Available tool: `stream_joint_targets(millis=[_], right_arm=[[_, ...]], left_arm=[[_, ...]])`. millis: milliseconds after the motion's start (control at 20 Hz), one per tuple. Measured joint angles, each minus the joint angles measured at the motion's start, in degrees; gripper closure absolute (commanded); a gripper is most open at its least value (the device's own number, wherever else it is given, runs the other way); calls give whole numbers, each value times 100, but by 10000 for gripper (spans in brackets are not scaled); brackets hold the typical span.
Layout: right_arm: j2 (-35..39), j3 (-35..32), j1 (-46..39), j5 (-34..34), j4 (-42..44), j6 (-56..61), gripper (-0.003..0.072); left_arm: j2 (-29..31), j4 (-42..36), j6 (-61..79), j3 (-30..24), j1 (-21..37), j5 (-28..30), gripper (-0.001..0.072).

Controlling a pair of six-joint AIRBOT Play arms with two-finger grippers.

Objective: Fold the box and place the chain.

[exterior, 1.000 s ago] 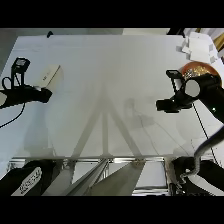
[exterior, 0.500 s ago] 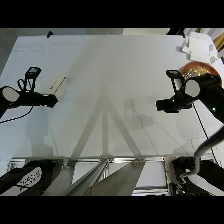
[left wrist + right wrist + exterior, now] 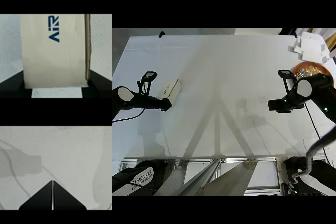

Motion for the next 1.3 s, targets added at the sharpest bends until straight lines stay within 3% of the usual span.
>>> stream_joint_targets(millis=[50,100,150,450,550,600,750,950,1300], right_arm=[[0,0,0,0,0,2,675],[0,0,0,0,0,2,675],[0,0,0,0,0,0,675],[0,0,0,0,0,2,675],[0,0,0,2,0,0,675],[0,0,0,0,0,2,675],[0,0,0,0,0,0,675],[0,0,0,0,0,0,675],[0,0,0,0,0,0,675]], left_arm=[[-2,22,0,0,0,-59,649],[-2,52,0,0,0,-107,550],[-2,79,0,0,0,-146,511],[-2,146,-4,0,0,-326,483],[-2,155,-4,0,0,-367,305],[-2,157,-4,0,0,-396,251],[-2,162,-4,0,0,-470,236],[7,160,-7,0,0,-431,3],[9,72,-4,0,-2,-308,10]])
